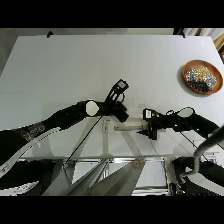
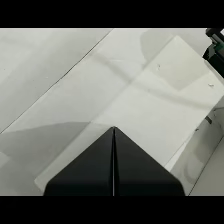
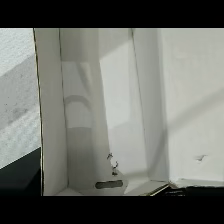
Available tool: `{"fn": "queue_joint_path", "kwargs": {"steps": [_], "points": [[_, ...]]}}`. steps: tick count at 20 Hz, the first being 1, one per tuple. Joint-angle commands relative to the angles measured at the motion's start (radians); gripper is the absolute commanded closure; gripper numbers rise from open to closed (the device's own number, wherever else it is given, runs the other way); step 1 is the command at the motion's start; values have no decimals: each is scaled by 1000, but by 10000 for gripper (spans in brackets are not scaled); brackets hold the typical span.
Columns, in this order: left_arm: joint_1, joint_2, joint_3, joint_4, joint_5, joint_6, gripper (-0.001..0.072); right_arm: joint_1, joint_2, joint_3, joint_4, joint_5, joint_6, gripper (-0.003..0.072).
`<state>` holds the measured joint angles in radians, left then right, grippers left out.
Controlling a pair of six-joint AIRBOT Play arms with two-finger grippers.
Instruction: Fold the box and place the chain.
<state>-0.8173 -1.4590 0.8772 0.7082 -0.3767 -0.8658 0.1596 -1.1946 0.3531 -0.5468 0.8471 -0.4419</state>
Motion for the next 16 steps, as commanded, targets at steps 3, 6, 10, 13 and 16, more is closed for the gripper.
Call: {"fn": "queue_joint_path", "kwargs": {"steps": [3, 6, 10, 13, 16], "points": [[2, 50, 0, 43, -3, 3, 705, 0, 0, 0, -2, 2, -1, 343], [2, 133, 0, 155, -34, 2, 705, 0, 0, 0, -2, 2, -1, 343], [2, 243, 0, 554, -298, 2, 704, 0, 0, 0, -2, 2, -1, 343], [2, 249, -3, 659, -528, 38, 704, 0, 0, 0, -2, 2, -1, 343], [2, 226, -57, 569, -507, 146, 705, 0, 0, 0, -2, 2, -1, 343]]}}
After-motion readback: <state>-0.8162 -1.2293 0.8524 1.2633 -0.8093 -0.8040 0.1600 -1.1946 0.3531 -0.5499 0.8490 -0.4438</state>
